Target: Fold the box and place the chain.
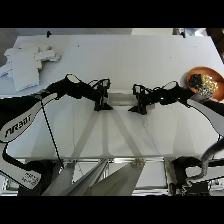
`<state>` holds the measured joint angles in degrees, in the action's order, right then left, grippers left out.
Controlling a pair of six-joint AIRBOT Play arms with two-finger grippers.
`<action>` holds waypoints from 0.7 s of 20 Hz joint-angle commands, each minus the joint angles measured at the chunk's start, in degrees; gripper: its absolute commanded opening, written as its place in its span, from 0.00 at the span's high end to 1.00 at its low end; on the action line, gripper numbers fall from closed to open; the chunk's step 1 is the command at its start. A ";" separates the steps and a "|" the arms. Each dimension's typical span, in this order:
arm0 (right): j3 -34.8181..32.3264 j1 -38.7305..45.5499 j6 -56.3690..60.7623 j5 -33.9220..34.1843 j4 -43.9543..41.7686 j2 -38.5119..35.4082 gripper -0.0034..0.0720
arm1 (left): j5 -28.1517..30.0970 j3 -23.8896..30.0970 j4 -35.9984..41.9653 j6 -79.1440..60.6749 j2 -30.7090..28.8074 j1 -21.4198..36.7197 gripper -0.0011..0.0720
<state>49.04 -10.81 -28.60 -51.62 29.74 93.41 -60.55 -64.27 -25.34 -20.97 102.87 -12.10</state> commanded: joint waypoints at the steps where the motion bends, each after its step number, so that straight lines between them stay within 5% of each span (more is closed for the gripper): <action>1: 0.04 -0.02 0.00 0.00 0.00 0.00 0.42 | -0.07 -0.04 0.02 -0.02 0.02 -0.04 0.52; 12: 0.04 -0.02 0.04 -0.11 -0.20 0.00 0.42 | -0.07 -0.04 0.02 -0.02 0.02 -0.04 0.52; 13: 0.04 -0.02 0.04 0.04 -0.31 -0.02 0.38 | -0.07 -0.04 0.02 -0.02 0.02 -0.04 0.52; 14: 0.04 -0.02 0.04 0.02 -0.20 -0.02 0.18 | -0.07 -0.04 0.00 -0.02 0.02 -0.04 0.52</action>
<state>49.04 -10.81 -28.80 -51.70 29.78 93.41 -60.60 -64.27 -25.30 -21.08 102.89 -12.12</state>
